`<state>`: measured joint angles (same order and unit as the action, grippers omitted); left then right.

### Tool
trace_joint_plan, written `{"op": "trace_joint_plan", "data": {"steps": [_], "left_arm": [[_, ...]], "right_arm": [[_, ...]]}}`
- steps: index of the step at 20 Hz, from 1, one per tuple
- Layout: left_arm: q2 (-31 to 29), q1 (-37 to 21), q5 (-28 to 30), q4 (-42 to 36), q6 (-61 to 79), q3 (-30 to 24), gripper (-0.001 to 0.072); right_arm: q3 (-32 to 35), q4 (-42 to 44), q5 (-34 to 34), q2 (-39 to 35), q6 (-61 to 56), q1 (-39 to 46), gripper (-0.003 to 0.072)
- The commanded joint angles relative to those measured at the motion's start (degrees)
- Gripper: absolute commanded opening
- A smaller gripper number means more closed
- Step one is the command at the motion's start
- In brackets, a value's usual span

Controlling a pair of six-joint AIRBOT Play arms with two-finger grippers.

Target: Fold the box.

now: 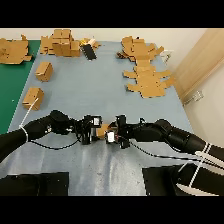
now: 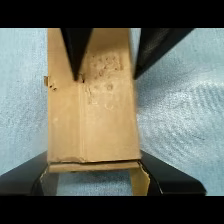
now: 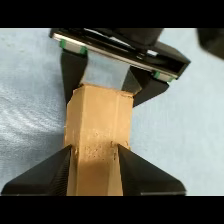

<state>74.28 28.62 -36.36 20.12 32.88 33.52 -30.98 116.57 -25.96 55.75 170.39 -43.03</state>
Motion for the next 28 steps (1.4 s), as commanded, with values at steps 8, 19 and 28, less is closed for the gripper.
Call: {"op": "trace_joint_plan", "data": {"steps": [8, 19, 28], "left_arm": [[0.0, 0.0, -0.1, 0.1, 0.1, 0.0, 0.052], [0.0, 0.0, -0.1, 0.1, 0.1, 0.0, 0.052], [0.0, 0.0, -0.1, 0.1, 0.1, 0.0, 0.052]], "right_arm": [[0.4, -1.1, 3.5, 0.0, -0.5, -1.4, 0.0332], [0.4, -1.1, 3.0, -0.1, -1.4, -1.7, 0.0221], [0.4, -2.8, 1.4, -2.7, -3.4, -1.7, 0.016]]}}
